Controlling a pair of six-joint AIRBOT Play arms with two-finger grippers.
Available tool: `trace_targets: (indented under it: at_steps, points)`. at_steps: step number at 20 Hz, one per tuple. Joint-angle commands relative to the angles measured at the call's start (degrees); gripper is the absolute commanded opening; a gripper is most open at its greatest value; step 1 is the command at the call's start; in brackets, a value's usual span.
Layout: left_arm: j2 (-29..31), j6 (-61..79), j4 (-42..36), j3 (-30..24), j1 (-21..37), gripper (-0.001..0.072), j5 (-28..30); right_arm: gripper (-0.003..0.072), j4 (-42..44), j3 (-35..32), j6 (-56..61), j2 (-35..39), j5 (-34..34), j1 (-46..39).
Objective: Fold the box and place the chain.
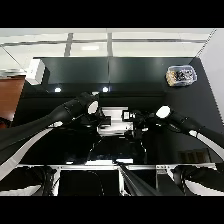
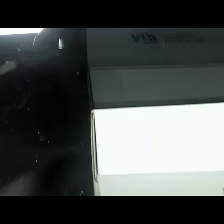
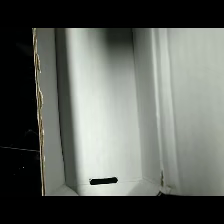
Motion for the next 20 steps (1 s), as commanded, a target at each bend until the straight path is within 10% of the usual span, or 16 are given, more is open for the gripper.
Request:
trace_targets:
  at_steps: [1, 4, 9, 14, 15, 20]
  points:
    - [0.0, -0.3, -0.2, 0.0, 0.1, 0.0546, 0.0, 0.043, 0.1, 0.0, 0.2, 0.0, 0.0, 0.0]
    - [0.0, -0.8, -0.3, 0.0, 0.0, 0.0514, -0.2, 0.0431, 0.1, 0.0, 0.2, 0.0, 0.0, 0.0]
    - [0.0, -0.9, -0.5, 0.0, 0.0, 0.0029, -0.1, 0.043, 0.1, 0.0, 0.2, 0.0, 0.0, 0.0]
    - [0.0, -0.4, -0.3, 0.0, 0.1, 0.0028, -0.1, 0.0447, 0.2, 0.0, 0.2, 0.0, 0.0, 0.0]
    - [0.0, -0.4, -0.2, 0.0, 0.1, 0.0028, -0.1, 0.0688, 0.1, 0.0, 0.7, 0.0, -0.1, 0.0]
    - [0.0, -0.1, 0.3, 0.0, 0.1, 0.0028, -0.1, 0.0716, -6.8, 0.0, 2.7, 4.7, 1.3, -0.2]
